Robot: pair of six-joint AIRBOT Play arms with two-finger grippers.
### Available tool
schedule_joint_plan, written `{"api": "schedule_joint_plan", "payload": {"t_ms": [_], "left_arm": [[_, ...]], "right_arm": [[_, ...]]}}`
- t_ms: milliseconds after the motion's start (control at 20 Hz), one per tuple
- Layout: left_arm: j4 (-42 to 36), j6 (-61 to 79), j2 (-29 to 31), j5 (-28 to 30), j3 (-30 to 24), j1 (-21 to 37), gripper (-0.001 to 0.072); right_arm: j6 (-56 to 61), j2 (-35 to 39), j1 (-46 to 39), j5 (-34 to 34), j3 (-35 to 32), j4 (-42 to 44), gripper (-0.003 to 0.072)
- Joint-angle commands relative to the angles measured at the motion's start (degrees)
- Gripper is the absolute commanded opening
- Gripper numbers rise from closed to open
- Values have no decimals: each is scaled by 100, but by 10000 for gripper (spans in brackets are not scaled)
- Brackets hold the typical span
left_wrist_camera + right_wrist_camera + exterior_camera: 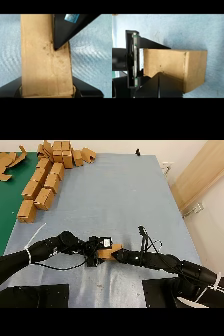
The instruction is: Fold the box.
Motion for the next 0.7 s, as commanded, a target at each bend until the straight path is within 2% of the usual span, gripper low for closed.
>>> {"api": "schedule_joint_plan", "payload": {"t_ms": [0,450,650], "left_arm": [[0,0,-4,0,7,0,610],[0,0,-4,0,7,0,610],[0,0,-4,0,7,0,610]], "right_arm": [[-2,-4,2,33,-9,-31,3],[2,-166,2,127,-4,-39,3],[-4,160,0,175,7,-103,4]]}}
